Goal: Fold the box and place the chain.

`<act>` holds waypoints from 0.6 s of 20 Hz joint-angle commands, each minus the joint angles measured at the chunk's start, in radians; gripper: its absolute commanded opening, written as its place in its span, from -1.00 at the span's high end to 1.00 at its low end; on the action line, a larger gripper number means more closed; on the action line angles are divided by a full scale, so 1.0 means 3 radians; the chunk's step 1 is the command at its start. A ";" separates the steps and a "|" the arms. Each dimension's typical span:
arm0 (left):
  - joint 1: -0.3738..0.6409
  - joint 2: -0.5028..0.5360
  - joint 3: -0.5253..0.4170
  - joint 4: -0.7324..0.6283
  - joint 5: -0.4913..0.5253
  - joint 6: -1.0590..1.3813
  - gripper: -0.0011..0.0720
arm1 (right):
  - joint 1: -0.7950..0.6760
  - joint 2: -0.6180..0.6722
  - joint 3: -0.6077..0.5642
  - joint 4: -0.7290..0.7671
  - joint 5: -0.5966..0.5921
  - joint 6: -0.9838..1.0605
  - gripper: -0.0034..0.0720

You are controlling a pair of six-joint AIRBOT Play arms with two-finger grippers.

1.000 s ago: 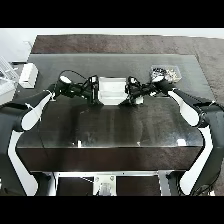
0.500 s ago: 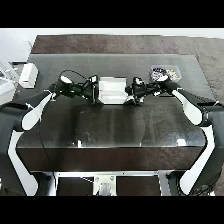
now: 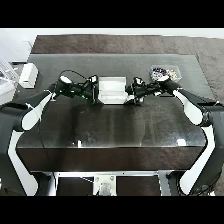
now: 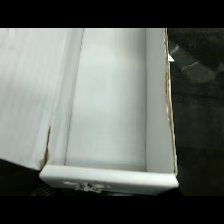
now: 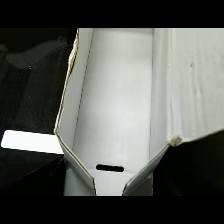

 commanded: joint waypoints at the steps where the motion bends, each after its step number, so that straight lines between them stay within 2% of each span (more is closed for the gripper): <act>1: 0.0003 0.0003 0.0000 0.0004 -0.0014 0.0003 -0.45 | -0.0006 0.0003 0.0009 0.0028 0.0070 0.0037 -0.63; 2: 0.0003 0.0003 0.0000 0.0004 -0.0015 0.0003 -0.45 | -0.0011 0.0014 0.0015 0.0025 0.0123 0.0036 -0.82; 3: 0.0003 0.0003 0.0000 0.0004 -0.0014 0.0003 -0.45 | -0.0022 0.0043 0.0017 0.0025 0.0145 0.0064 -0.93; 6: 0.0003 0.0003 0.0000 0.0004 -0.0020 0.0003 -0.45 | -0.0097 0.0149 0.0015 0.0017 0.0159 0.0139 -1.00; 12: 0.0003 0.0003 0.0000 0.0004 -0.0020 0.0003 -0.45 | -0.0425 0.0483 0.0015 0.0004 0.0258 0.0342 -1.00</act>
